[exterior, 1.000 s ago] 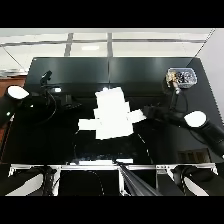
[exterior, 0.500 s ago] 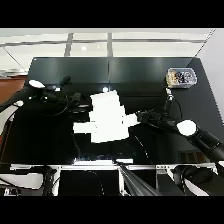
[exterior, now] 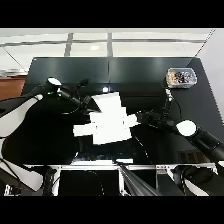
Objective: Fold the box and place the chain.
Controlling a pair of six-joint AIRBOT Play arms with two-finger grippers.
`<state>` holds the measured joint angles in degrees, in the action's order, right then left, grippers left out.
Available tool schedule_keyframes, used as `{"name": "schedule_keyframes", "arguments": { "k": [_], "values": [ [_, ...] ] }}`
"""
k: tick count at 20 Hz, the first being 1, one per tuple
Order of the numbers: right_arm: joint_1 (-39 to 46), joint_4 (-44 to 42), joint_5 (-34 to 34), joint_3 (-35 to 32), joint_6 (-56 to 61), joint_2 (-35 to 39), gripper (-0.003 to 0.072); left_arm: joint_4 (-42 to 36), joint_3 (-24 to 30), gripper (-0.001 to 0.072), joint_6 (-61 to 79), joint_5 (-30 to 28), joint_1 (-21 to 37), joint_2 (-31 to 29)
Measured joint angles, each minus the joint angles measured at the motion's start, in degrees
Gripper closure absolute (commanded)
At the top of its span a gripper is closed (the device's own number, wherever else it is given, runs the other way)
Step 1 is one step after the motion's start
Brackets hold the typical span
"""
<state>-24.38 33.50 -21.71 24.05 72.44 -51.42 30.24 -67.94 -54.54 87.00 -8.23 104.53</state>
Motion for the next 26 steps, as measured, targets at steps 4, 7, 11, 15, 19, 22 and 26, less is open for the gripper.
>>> {"name": "schedule_keyframes", "arguments": {
  "k": [4, 7, 11, 15, 19, 22, 26],
  "values": [
    [0.0, 0.0, -0.2, 0.0, 0.0, 0.0, 0.0670, 4.1, -5.4, 0.0514, 5.3, 8.8, -1.3, 3.3],
    [0.0, 0.1, -0.3, 0.0, 0.0, 0.0, 0.0670, 6.0, -7.6, 0.0654, 8.2, 11.2, -2.0, 4.1],
    [0.2, 1.0, -0.3, 0.0, -0.2, 0.1, -0.0003, 7.5, -9.5, 0.0686, 10.0, 11.4, -3.3, 4.5],
    [4.9, 8.9, -8.3, 3.7, -0.9, 1.8, -0.0020, 8.1, -10.6, 0.0688, 9.8, 11.1, -3.7, 2.4],
    [13.0, 23.3, -27.3, 12.7, -3.2, 4.0, -0.0020, 8.1, -5.6, 0.0683, 13.0, 6.5, -4.7, -7.9],
    [16.5, 30.9, -36.3, 16.6, -8.0, 4.5, -0.0020, 8.1, 5.7, 0.0683, 24.2, -9.0, -6.9, -20.5],
    [18.0, 35.6, -37.9, 18.3, -11.6, 4.7, -0.0019, 8.4, 16.3, 0.0683, 44.5, -23.5, -10.3, -28.0]
  ]
}}
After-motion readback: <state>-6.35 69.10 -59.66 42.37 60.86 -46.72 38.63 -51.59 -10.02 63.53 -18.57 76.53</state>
